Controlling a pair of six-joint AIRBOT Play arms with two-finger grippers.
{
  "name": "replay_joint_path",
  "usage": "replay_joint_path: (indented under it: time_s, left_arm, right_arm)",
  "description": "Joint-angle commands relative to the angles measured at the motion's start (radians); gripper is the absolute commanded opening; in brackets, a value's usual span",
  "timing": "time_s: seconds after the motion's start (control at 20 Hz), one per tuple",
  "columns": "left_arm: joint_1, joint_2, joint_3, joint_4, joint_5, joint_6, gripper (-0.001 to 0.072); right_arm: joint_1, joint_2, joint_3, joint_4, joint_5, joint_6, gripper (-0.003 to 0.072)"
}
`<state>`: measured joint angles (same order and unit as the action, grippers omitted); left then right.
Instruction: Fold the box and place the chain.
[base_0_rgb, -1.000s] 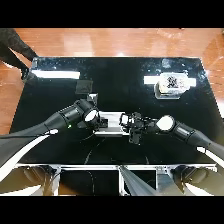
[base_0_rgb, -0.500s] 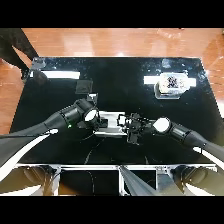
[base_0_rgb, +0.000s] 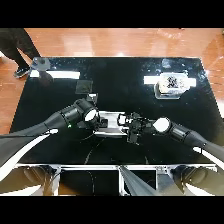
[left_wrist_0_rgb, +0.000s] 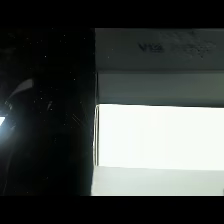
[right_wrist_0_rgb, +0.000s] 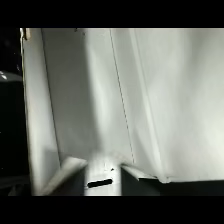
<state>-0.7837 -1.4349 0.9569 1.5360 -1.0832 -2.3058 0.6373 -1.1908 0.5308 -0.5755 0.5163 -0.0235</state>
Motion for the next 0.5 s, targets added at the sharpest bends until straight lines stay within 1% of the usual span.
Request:
replay_joint_path:
  time_s: [0.0, 0.1, 0.2, 0.3, 0.45]
  left_arm:
    - [0.001, -0.001, 0.000, -0.005, 0.001, 0.000, 0.0026]
    - [0.001, -0.001, 0.000, -0.005, 0.001, 0.000, 0.0026]
    - [0.001, -0.001, 0.000, -0.004, 0.003, 0.000, 0.0026]
    - [0.001, -0.001, 0.000, -0.004, 0.004, 0.000, 0.0026]
    - [0.001, -0.001, 0.000, -0.003, 0.006, 0.000, 0.0026]
  right_arm:
    - [0.000, 0.001, 0.001, -0.010, 0.000, 0.005, 0.0021]
    - [-0.014, 0.017, 0.001, -0.064, 0.000, 0.106, 0.0021]
    - [-0.052, 0.054, 0.001, -0.174, 0.022, 0.305, 0.0021]
    - [-0.132, 0.114, 0.001, -0.276, 0.119, 0.538, 0.0021]
    - [-0.303, 0.222, 0.001, -0.320, 0.325, 0.824, 0.0021]
